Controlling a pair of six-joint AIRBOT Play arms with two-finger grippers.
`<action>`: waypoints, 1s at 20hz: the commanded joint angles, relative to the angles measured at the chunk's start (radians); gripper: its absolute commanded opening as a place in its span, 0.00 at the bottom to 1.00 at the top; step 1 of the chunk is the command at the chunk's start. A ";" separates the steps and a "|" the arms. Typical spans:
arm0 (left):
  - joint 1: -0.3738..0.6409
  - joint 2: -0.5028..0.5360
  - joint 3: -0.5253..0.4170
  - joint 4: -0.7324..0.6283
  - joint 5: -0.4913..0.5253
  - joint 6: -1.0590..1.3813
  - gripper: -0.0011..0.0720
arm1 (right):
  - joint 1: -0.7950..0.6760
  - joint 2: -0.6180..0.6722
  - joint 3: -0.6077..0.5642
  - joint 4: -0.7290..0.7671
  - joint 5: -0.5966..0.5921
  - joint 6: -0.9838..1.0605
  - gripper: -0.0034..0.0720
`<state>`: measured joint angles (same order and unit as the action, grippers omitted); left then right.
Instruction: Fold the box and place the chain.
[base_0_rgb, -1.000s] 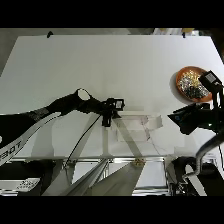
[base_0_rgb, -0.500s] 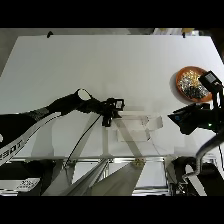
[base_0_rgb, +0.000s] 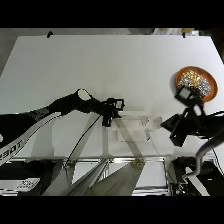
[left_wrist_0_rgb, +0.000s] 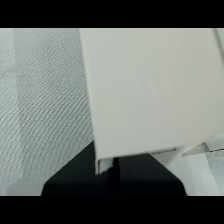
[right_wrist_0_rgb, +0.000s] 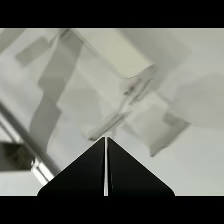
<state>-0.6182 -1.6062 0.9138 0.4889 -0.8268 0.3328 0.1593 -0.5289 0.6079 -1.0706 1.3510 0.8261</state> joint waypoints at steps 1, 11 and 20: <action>0.000 0.000 0.000 -0.002 0.000 0.000 0.03 | 0.162 -0.047 -0.114 -0.049 -0.013 -0.200 0.06; -0.001 0.000 0.000 -0.002 -0.001 0.000 0.03 | 0.399 -0.097 -0.252 -0.213 -0.362 -0.259 0.96; 0.000 0.000 0.000 -0.002 0.000 0.000 0.03 | 0.498 -0.080 -0.433 -0.284 -0.673 -0.383 0.96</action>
<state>-0.6182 -1.6062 0.9138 0.4870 -0.8272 0.3328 0.6388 -0.6113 0.2184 -1.3190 0.7883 0.4732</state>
